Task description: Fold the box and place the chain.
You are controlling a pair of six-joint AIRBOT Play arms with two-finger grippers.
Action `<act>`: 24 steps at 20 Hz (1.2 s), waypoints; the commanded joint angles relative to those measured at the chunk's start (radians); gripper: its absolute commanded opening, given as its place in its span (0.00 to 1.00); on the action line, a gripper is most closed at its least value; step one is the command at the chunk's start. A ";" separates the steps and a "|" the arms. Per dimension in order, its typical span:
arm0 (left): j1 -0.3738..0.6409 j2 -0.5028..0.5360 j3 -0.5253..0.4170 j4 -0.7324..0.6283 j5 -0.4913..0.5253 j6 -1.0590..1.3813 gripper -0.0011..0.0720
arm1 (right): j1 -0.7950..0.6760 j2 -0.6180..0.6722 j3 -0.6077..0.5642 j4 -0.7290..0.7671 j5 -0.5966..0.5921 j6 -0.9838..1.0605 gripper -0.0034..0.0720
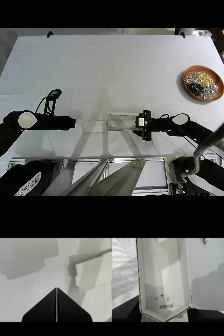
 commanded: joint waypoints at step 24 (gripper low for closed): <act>-0.015 -0.298 -0.003 -0.518 0.059 0.436 0.03 | 0.000 0.001 0.000 0.000 0.000 0.000 0.62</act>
